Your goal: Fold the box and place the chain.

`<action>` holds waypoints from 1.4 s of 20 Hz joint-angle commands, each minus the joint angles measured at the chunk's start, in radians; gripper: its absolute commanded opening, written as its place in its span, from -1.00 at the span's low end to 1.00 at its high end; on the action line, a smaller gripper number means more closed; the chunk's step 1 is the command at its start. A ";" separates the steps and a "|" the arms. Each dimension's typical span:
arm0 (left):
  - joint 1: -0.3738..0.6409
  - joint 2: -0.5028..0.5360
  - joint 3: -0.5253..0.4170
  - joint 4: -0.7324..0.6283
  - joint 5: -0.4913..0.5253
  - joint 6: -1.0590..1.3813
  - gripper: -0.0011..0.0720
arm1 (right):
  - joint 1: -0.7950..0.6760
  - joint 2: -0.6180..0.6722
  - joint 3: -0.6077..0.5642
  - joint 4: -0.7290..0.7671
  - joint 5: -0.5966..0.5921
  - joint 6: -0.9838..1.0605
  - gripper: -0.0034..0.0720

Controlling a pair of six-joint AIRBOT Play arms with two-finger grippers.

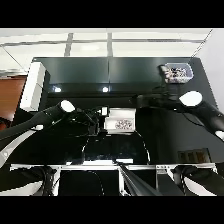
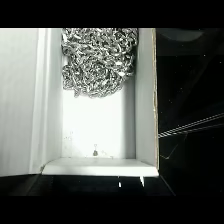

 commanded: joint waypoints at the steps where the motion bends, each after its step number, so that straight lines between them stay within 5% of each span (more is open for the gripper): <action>1: -0.001 -0.001 0.001 0.001 0.004 0.000 0.12 | 0.068 -0.097 0.032 0.034 0.085 -0.233 0.91; 4: -0.001 -0.001 0.001 0.001 0.005 0.000 0.12 | 0.050 -0.071 0.093 -0.118 0.300 -0.381 0.91; 7: -0.001 -0.001 0.001 0.001 0.005 0.000 0.12 | 0.046 -0.064 0.115 -0.244 0.374 -0.449 0.91; 12: -0.001 -0.001 0.001 0.001 0.004 0.000 0.12 | 0.093 -0.081 0.114 -0.249 0.354 -0.693 0.91; 24: -0.001 -0.001 0.001 0.001 0.004 0.000 0.12 | 0.106 -0.093 0.114 -0.236 0.406 -0.731 0.91; 25: -0.001 -0.001 0.001 0.001 0.004 0.000 0.12 | 0.106 -0.093 0.114 -0.239 0.400 -0.731 0.83; 27: -0.001 -0.001 0.001 0.001 0.004 0.000 0.12 | 0.106 -0.093 0.114 -0.245 0.400 -0.731 -0.03; 28: -0.001 -0.001 0.001 0.001 0.004 0.000 0.12 | 0.106 -0.093 0.114 -0.247 0.403 -0.730 -0.31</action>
